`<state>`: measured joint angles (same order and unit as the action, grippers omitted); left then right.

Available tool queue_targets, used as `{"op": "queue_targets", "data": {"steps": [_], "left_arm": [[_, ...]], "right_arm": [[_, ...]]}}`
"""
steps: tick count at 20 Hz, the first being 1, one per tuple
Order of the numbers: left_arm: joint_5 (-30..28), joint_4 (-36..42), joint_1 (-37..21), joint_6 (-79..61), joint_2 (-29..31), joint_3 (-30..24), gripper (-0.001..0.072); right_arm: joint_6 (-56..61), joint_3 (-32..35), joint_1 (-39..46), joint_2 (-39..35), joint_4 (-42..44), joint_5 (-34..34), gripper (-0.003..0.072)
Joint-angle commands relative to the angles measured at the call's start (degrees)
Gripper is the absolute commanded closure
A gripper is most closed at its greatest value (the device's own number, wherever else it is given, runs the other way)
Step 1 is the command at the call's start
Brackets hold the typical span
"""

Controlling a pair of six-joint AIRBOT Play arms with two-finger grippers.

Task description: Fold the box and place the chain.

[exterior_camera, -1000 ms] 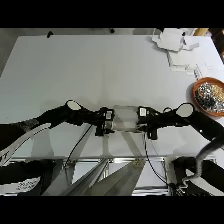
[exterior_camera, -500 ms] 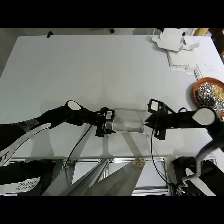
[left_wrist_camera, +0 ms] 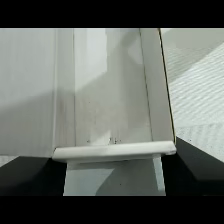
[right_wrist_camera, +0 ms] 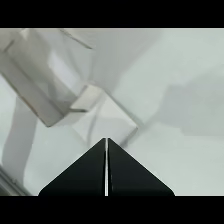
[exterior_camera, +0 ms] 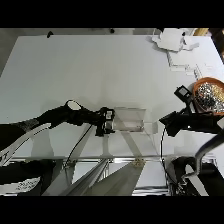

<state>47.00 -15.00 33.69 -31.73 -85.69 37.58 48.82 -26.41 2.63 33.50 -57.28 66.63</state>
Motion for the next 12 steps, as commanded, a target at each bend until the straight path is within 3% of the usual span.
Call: {"op": "queue_targets", "data": {"steps": [1,7,12], "left_arm": [[0.0,0.0,0.0,0.0,0.0,0.0,0.0347],[0.0,0.0,0.0,0.0,0.0,0.0,0.0347],[0.0,0.0,0.0,0.0,0.0,0.0,0.0347]], "right_arm": [[12.2,0.3,3.9,-0.5,-7.4,1.0,0.0668],[15.8,6.6,4.2,6.3,-5.3,-4.9,0.0668],[12.2,6.6,4.2,18.4,8.7,-7.6,0.0669]]}}
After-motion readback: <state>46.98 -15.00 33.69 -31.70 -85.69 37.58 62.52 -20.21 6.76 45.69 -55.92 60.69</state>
